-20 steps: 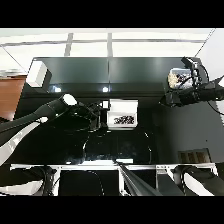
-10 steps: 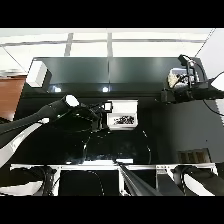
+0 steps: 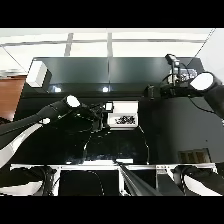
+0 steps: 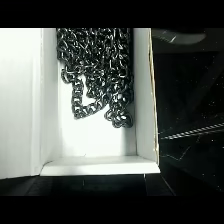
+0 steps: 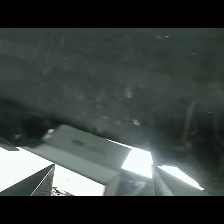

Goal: Fold the box and place the chain.

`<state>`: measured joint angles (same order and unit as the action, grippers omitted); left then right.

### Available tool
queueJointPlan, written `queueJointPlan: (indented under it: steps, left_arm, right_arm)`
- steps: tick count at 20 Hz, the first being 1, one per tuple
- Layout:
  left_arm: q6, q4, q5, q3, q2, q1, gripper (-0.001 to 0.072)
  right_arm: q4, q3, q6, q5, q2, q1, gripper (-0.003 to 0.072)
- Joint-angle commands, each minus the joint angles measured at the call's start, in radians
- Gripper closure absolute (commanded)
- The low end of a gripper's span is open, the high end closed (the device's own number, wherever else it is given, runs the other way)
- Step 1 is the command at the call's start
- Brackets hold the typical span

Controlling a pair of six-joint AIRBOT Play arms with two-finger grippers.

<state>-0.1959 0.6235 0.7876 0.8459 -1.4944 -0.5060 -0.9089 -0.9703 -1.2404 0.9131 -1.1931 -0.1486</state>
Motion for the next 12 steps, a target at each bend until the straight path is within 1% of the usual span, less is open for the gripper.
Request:
queueJointPlan:
  steps: [1,2,3,4,7,9,10,12]
  left_arm:
    - [-0.001,0.001,-0.003,0.001,-0.001,0.000,0.0226]
    - [-0.002,0.000,-0.003,0.001,-0.001,0.000,0.0226]
    - [-0.001,0.001,-0.003,0.001,-0.001,0.000,0.0226]
    - [-0.002,0.001,-0.003,0.001,-0.001,0.000,0.0226]
    - [-0.002,0.001,-0.003,0.001,-0.001,0.000,0.0226]
    - [-0.001,0.000,-0.003,0.001,-0.001,0.000,0.0225]
    - [-0.002,0.001,-0.003,0.001,-0.001,-0.001,0.0225]
    - [-0.002,0.001,-0.003,0.001,-0.001,-0.001,0.0225]
  right_arm:
    - [0.236,0.000,0.207,-0.026,-0.090,-0.005,0.0010]
    - [0.282,0.000,0.268,-0.028,-0.105,-0.010,0.0011]
    - [0.284,0.000,0.274,-0.029,-0.113,-0.023,0.0011]
    - [0.274,0.000,0.293,-0.026,-0.115,-0.045,0.0011]
    - [0.185,0.000,0.463,0.024,-0.114,-0.084,0.0010]
    - [0.179,0.000,0.491,0.045,-0.112,-0.076,0.0011]
    - [0.178,-0.002,0.527,0.093,-0.108,-0.076,0.0011]
    - [0.168,-0.002,0.678,0.213,-0.098,-0.079,0.0011]
